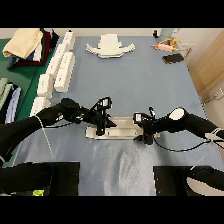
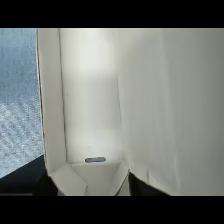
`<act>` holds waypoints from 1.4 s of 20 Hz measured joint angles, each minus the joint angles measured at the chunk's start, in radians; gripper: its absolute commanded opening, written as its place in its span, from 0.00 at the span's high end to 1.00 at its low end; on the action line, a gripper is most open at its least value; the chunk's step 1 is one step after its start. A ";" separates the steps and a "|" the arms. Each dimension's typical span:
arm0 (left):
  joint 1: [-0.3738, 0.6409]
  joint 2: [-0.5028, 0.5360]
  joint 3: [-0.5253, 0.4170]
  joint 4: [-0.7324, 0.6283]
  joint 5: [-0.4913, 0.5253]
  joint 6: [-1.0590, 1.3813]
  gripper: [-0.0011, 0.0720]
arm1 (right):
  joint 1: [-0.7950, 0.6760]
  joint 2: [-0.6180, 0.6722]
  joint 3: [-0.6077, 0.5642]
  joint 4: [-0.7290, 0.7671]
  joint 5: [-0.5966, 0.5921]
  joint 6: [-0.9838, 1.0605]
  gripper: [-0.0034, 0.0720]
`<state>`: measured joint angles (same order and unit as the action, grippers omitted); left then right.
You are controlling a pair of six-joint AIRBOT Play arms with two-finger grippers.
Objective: Fold the box.
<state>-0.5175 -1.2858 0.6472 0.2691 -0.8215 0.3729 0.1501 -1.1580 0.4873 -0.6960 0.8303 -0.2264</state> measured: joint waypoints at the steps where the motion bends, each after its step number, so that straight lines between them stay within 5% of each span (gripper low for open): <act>1: 0.000 0.000 0.000 0.000 0.000 0.000 0.97 | 0.000 0.002 0.000 0.000 0.000 0.000 0.28; 23: 0.000 0.000 0.000 -0.008 -0.004 0.000 0.97 | 0.000 0.007 0.000 -0.003 -0.002 0.002 0.28; 24: 0.000 0.000 0.000 -0.011 -0.004 -0.002 0.87 | 0.000 0.007 0.000 -0.003 -0.001 0.002 0.28; 26: 0.000 -0.005 -0.005 0.016 0.018 -0.037 0.03 | 0.000 0.007 0.000 -0.003 -0.002 0.001 0.28; 28: 0.008 0.003 -0.001 -0.021 0.011 -0.113 0.03 | 0.000 0.007 0.000 -0.004 -0.002 0.001 0.28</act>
<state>-0.5091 -1.2831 0.6464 0.2478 -0.8104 0.2600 0.1505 -1.1507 0.4870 -0.6998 0.8288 -0.2253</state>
